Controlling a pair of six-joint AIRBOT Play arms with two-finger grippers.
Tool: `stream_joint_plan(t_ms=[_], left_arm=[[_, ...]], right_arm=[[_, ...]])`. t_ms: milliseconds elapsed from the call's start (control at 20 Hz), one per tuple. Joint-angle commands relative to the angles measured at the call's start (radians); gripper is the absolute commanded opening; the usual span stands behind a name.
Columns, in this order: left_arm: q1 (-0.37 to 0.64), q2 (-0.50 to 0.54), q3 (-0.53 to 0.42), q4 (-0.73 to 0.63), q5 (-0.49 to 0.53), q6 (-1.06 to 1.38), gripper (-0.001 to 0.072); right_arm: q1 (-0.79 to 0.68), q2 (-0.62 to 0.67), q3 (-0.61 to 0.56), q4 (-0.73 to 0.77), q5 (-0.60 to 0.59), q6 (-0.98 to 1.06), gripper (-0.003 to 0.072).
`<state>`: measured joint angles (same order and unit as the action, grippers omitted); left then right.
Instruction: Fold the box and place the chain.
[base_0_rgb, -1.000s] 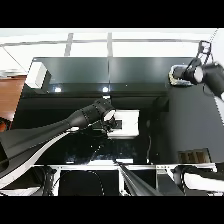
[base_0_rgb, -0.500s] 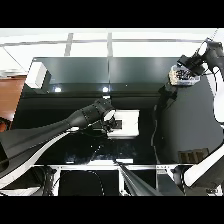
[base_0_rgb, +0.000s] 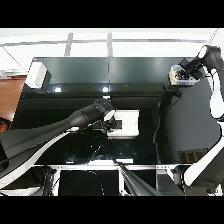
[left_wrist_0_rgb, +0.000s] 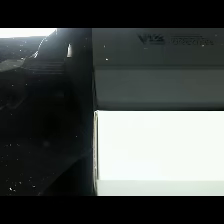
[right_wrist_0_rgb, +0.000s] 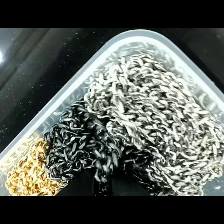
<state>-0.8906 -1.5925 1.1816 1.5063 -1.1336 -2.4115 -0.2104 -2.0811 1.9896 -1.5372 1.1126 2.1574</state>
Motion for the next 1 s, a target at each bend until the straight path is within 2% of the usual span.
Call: stream_joint_plan(t_ms=[0, 200, 400, 700, 950], left_arm=[[0.000, 0.000, 0.000, 0.000, 0.011, 0.000, 0.0030], [0.000, 0.000, 0.000, 0.000, 0.024, 0.000, 0.0030], [0.000, 0.000, 0.000, 0.000, 0.031, 0.000, 0.0030], [0.000, 0.000, 0.000, 0.000, 0.032, 0.000, 0.0030], [0.000, 0.000, 0.000, 0.000, 0.033, 0.000, 0.0030]], right_arm=[[-0.003, -0.003, 0.034, 0.043, 0.020, -0.100, 0.0017], [-0.002, 0.114, 0.056, 0.042, 0.024, -0.324, 0.0016], [0.008, 0.330, 0.054, 0.076, 0.077, -0.514, 0.0015], [0.012, 0.652, 0.051, 0.293, 0.064, -0.574, 0.0015], [0.012, 0.812, 0.051, 0.453, 0.092, -0.604, 0.0014]])
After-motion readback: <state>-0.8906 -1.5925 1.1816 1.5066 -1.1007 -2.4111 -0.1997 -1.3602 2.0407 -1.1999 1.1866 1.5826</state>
